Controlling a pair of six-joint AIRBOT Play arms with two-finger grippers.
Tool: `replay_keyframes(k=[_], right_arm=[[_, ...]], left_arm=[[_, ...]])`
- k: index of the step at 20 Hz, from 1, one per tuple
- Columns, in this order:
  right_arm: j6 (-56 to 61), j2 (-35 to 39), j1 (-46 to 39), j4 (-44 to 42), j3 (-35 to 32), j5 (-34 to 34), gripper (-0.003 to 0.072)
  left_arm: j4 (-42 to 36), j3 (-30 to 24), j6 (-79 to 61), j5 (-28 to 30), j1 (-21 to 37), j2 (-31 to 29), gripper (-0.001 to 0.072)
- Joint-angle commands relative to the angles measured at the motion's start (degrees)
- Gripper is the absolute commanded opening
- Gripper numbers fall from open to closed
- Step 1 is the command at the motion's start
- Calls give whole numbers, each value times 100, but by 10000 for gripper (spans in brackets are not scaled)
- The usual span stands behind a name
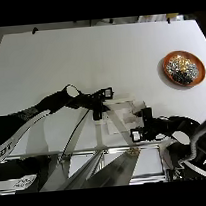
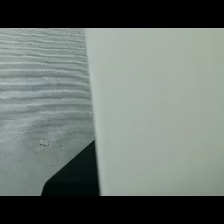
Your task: Fold the box and place the chain.
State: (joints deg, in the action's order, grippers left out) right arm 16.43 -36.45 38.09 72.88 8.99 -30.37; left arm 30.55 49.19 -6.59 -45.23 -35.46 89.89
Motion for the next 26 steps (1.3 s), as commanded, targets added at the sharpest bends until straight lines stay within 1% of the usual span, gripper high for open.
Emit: replay_keyframes(k=[1,4,7,9,12,16,19,24,26], right_arm=[[-20,-199,31,57,-17,369,687],[-20,-136,50,37,7,133,685],[188,201,236,44,4,-557,683],[369,400,269,46,4,-678,682],[509,431,267,59,-9,-605,682],[496,291,267,66,-11,-7,682],[376,-81,262,63,-9,101,682],[345,44,249,61,0,267,681],[122,42,63,15,127,273,681]], left_arm=[[-2,0,0,-2,2,-2,9],[-2,0,0,0,2,-2,9],[-2,0,0,-2,2,-2,9],[-2,0,0,0,0,-2,9],[-2,0,0,-2,2,-2,9],[-2,0,0,0,2,-2,9],[-2,0,0,-2,0,-2,9],[-4,0,0,0,2,-2,9],[-2,0,0,-2,2,-2,9]])
